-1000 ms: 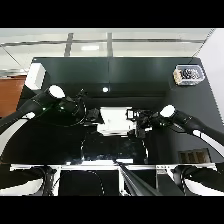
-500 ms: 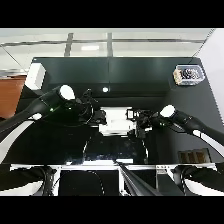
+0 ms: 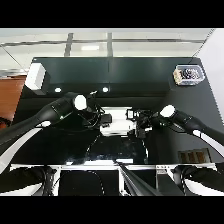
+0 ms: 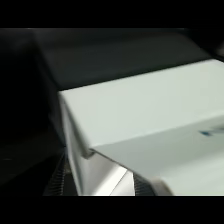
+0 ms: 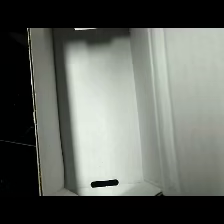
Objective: Fold the box and place the chain.
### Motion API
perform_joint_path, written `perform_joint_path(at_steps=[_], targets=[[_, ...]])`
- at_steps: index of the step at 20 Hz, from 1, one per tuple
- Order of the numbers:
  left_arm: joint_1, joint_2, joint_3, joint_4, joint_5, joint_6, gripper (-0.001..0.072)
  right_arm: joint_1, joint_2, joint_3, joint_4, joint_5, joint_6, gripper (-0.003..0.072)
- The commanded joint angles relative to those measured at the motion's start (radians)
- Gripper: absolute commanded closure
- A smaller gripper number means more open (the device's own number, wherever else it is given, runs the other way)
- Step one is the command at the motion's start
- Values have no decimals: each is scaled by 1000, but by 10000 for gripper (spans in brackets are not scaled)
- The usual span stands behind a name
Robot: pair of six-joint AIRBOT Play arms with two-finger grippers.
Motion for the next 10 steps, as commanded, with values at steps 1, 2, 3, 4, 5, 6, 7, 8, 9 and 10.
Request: perform_joint_path(at_steps=[1, 2, 3, 4, 5, 6, 7, 8, 9, 10], targets=[[-50, -1, 1, 185, 8, -164, 248, 1, -1, 0, 0, 0, 0, 235], [-57, -1, 1, 213, 6, -192, 248, 1, -1, 0, -1, 0, 0, 235], [-60, -1, 1, 224, 2, -208, 248, 1, -1, 0, 0, 0, 0, 236], [-60, -1, 1, 226, -3, -217, 248, 1, -1, 0, -1, 0, 0, 235], [-61, -1, 1, 238, -13, -225, 250, 1, -1, 0, 0, 0, 0, 235], [-65, -3, 1, 262, -29, -242, 257, 1, -1, 0, 0, 0, 0, 235], [-72, -6, 3, 289, -48, -266, 257, 1, -1, 0, 0, 0, 0, 236], [-81, -12, 13, 309, -59, -272, 257, 1, -1, 0, 0, 0, 0, 236], [-92, -19, 30, 330, -66, -281, 257, 1, -1, 0, 0, 0, 0, 236], [-108, -26, 53, 361, -71, -299, 257, 1, -1, 0, -1, 0, 0, 236]])
